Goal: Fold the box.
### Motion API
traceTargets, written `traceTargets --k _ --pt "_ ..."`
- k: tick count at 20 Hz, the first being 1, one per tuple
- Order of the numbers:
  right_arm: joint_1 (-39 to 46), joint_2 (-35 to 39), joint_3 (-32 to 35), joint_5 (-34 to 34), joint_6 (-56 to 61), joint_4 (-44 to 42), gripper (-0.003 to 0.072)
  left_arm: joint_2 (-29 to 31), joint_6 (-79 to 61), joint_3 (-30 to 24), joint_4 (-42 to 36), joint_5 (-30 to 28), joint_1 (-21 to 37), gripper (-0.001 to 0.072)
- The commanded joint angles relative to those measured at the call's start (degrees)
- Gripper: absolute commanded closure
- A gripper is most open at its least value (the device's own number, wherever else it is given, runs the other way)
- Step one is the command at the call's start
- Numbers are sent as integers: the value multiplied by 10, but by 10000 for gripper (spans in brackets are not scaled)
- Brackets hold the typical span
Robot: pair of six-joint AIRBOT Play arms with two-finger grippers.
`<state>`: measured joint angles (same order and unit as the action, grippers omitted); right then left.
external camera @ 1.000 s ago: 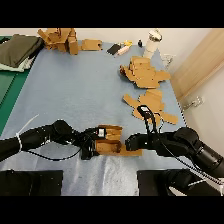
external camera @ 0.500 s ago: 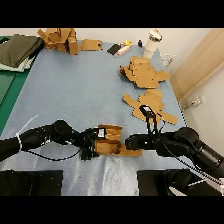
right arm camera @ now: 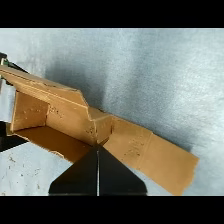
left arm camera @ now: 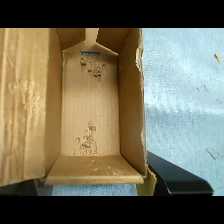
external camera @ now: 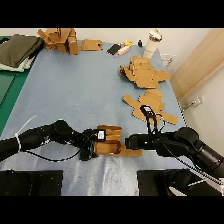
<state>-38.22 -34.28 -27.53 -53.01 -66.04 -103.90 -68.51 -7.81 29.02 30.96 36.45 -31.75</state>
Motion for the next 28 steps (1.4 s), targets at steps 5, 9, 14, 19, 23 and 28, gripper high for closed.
traceTargets --k 5,9,14,19,23,28 --pt "0 0 -1 0 0 0 684 3 12 2 5 2 0 107" --pt "0 0 -1 0 0 0 683 3 12 2 -3 0 -1 312" --pt "2 1 -1 -59 146 49 683 3 12 2 -3 1 -1 346" --pt "22 2 3 -329 320 182 683 3 12 2 -6 1 -1 346" --pt "24 3 8 -359 345 236 683 3 13 2 -6 2 -1 347" --pt "24 2 67 -203 332 183 683 3 12 2 -6 2 -1 347"
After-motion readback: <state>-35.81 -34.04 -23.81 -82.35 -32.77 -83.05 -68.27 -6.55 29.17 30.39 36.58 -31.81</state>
